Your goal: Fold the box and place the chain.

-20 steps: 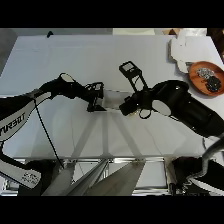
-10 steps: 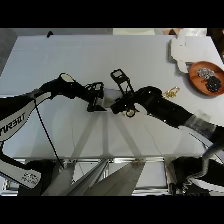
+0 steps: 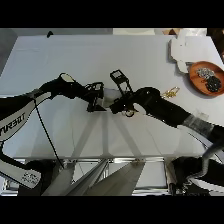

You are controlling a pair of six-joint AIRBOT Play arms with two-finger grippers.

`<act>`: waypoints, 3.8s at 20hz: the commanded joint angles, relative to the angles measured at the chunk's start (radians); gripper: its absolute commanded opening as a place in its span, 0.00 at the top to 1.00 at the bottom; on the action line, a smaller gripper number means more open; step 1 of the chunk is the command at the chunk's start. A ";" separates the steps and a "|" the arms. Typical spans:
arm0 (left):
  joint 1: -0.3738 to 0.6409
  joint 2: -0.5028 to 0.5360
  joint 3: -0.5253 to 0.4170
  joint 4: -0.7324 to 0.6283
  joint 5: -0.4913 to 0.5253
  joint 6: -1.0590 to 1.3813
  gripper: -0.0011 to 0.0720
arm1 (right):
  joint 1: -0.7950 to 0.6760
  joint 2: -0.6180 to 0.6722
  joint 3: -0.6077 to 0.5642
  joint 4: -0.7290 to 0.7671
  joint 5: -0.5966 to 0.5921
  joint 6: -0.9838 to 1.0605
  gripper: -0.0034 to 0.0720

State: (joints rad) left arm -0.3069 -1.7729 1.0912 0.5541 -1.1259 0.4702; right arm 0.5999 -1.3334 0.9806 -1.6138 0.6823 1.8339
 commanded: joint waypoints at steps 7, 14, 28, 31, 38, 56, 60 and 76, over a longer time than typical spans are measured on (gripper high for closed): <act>0.000 0.000 0.000 0.000 0.000 0.000 0.53 | -0.083 0.311 0.000 0.008 0.310 -0.503 0.57; 0.000 0.000 0.000 0.000 0.000 0.000 0.53 | -0.465 0.303 -0.023 0.257 0.404 -1.273 0.41; 0.000 0.000 0.000 0.000 0.000 0.000 0.53 | -0.550 -0.064 -0.070 0.492 0.267 -1.925 0.32; 0.000 0.000 0.000 0.000 0.000 0.000 0.53 | -0.525 -0.099 -0.070 0.493 0.264 -1.925 0.06; 0.000 0.000 0.000 0.000 0.000 0.000 0.53 | -0.500 -0.101 -0.088 0.489 0.245 -1.921 0.10; 0.000 0.000 0.000 0.000 0.000 0.000 0.53 | -0.500 0.075 -0.167 0.467 0.110 -1.683 0.94; 0.000 0.000 0.000 0.000 0.000 0.000 0.53 | -0.488 0.207 -0.167 0.470 0.080 -1.567 0.94; 0.000 0.000 0.000 0.000 0.000 0.000 0.53 | -0.203 0.325 -0.166 0.629 -0.266 -1.304 0.94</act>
State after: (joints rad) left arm -0.3069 -1.7729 1.0912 0.5545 -1.1259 0.4702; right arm 0.3607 -1.0107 0.8135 -1.0607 0.4965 0.4973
